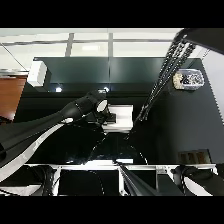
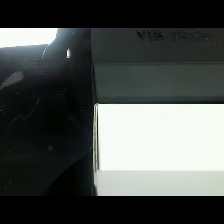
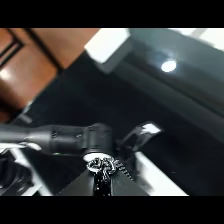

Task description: Fold the box and place the chain.

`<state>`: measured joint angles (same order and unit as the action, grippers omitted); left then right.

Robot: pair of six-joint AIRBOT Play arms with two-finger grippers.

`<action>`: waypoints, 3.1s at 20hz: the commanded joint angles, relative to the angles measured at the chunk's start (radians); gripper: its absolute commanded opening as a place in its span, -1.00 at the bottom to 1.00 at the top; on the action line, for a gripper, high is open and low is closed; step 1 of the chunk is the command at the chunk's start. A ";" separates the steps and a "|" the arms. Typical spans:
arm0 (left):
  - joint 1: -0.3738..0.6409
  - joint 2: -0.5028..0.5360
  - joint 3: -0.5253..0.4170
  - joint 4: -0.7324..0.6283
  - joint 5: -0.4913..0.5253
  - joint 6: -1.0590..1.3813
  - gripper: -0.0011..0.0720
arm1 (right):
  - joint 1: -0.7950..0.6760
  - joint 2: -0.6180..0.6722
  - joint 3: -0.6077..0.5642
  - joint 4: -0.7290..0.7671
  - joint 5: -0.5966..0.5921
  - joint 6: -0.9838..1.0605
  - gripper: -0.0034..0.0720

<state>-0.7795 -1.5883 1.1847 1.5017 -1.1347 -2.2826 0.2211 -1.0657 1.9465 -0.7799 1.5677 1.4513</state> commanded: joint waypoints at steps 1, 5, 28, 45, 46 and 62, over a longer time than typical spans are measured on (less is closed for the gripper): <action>0.001 0.000 0.001 0.000 0.000 0.000 -0.90 | 0.071 -0.027 0.000 0.024 -0.028 0.015 -0.89; 0.001 0.000 0.001 0.000 0.000 0.000 -0.90 | 0.112 -0.070 0.000 0.021 -0.065 0.015 -0.89; 0.001 0.000 0.001 0.000 0.000 0.000 -0.90 | 0.152 -0.092 -0.336 -0.126 -0.074 0.010 -0.89; 0.001 0.000 0.001 0.000 0.005 0.000 -0.90 | 0.225 -0.093 -1.035 -0.067 -0.671 0.061 -0.87; 0.001 0.000 0.001 0.000 0.005 0.000 -0.90 | 0.230 -0.093 -1.036 -0.069 -0.679 0.061 -0.87; 0.003 0.001 0.001 0.000 -0.014 -0.010 -0.89 | -0.051 0.123 -1.040 -0.676 -0.333 0.074 -0.17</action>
<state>-0.7792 -1.5883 1.1847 1.5017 -1.1381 -2.2814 0.1925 -0.9611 0.9104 -1.4223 1.2598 1.5154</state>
